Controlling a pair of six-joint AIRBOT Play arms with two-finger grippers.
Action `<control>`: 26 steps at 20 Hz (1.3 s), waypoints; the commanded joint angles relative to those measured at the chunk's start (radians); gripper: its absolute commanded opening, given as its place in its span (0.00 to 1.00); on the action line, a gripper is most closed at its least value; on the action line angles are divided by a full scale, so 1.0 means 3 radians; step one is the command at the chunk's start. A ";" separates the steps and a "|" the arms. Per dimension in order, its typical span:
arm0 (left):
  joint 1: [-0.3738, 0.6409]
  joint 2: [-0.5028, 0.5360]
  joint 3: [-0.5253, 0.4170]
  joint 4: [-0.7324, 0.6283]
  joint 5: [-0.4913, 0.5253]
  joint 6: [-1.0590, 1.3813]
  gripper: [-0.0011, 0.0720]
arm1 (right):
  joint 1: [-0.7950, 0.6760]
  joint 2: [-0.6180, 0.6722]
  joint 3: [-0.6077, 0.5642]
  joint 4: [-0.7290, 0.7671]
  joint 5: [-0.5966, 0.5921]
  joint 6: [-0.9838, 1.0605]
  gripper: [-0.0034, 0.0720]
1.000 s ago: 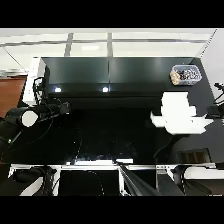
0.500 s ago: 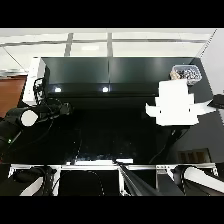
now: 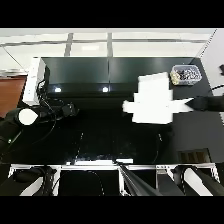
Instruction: Fold the box and place the chain.
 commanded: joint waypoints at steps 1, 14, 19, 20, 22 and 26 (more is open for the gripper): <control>-0.0003 -0.0001 -0.0001 -0.0261 -0.0025 0.0198 0.98 | 0.0563 0.0158 -0.0538 0.0539 -0.0322 -0.0001 0.08; -0.0075 -0.0253 0.0004 -0.0495 0.0008 0.0589 0.98 | 0.2096 0.0155 -0.1322 0.0879 -0.1904 0.0055 0.08; 0.0225 -0.0834 0.0509 -0.1336 -0.0507 0.1386 0.98 | 0.2101 0.0154 -0.1356 0.0877 -0.1904 0.0053 0.08; 0.0317 -0.1052 0.0641 -0.1713 -0.0716 0.1699 0.98 | 0.2101 0.0154 -0.1356 0.0877 -0.1902 0.0053 0.08; 0.0430 -0.1465 0.0841 -0.2396 -0.1144 0.2223 0.98 | 0.2101 0.0154 -0.1356 0.0877 -0.1901 0.0053 0.08; 0.0313 -0.2060 0.1203 -0.2674 -0.1352 0.2525 0.96 | 0.2101 0.0154 -0.1357 0.0877 -0.1901 0.0053 0.08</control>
